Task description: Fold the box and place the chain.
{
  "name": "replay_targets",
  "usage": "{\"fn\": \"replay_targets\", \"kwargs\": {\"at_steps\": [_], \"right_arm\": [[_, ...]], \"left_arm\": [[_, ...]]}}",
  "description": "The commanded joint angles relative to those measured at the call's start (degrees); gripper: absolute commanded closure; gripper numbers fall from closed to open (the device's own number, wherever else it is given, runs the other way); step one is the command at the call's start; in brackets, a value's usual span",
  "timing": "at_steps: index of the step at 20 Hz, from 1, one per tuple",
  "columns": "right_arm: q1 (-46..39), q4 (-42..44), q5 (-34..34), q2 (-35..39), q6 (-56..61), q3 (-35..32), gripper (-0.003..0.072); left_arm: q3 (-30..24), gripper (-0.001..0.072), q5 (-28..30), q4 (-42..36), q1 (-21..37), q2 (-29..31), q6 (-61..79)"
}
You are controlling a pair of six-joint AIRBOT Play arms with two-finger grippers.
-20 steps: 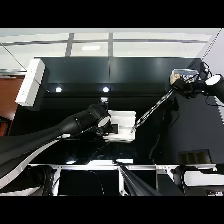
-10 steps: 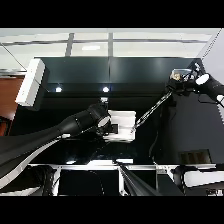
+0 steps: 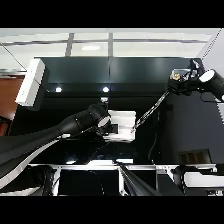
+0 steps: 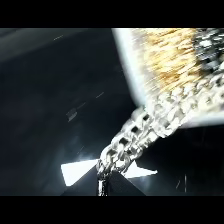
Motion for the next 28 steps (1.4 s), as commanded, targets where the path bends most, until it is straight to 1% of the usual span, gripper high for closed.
{"fn": "replay_targets", "kwargs": {"at_steps": [1, 3, 7, 10, 12, 15, 18, 21, 23, 25, 28], "right_arm": [[0.07, -0.28, 11.26, 7.50, -4.50, -0.02, 0.0667], [0.09, -0.04, 17.05, 13.44, -5.70, -0.02, 0.0668], [0.07, 0.24, 25.33, 26.27, -5.95, -0.04, 0.0668], [0.07, 4.98, 32.72, 34.40, -6.34, -0.04, 0.0667], [0.07, 10.60, 35.54, 38.49, -6.78, -0.02, 0.0667], [0.07, 20.06, 38.34, 40.70, -8.63, -0.02, 0.0667], [0.09, 30.10, 38.66, 40.70, -10.67, -0.02, 0.0667], [0.09, 36.24, 39.36, 40.70, -11.87, -0.02, 0.0667], [1.31, 36.41, 40.39, 40.70, -12.04, -0.02, 0.0667], [4.37, 36.15, 41.81, 40.70, -12.81, -0.02, 0.0667], [9.68, 32.70, 42.23, 40.70, -13.81, -0.04, 0.0667]], "left_arm": [[0.04, 0.0676, 0.28, 0.02, -0.04, -0.02, 0.02], [0.04, 0.0676, 0.28, 0.02, -0.04, -0.02, 0.02], [0.04, 0.0676, 0.26, 0.00, -0.04, -0.02, 0.02], [0.04, 0.0676, 0.20, -0.02, -0.04, -0.02, 0.02], [0.04, 0.0676, 0.22, -0.02, -0.04, -0.02, 0.02], [0.04, 0.0676, 0.20, -0.02, -0.04, -0.02, 0.02], [0.04, 0.0676, 0.15, -0.02, -0.04, -0.02, 0.02], [0.04, 0.0676, 0.15, -0.02, -0.04, -0.02, 0.02], [0.04, 0.0676, 0.15, -0.02, -0.04, -0.02, 0.02], [0.04, 0.0676, 0.15, -0.02, -0.04, -0.02, 0.02], [0.04, 0.0676, 0.15, -0.02, -0.04, -0.02, 0.02]]}}
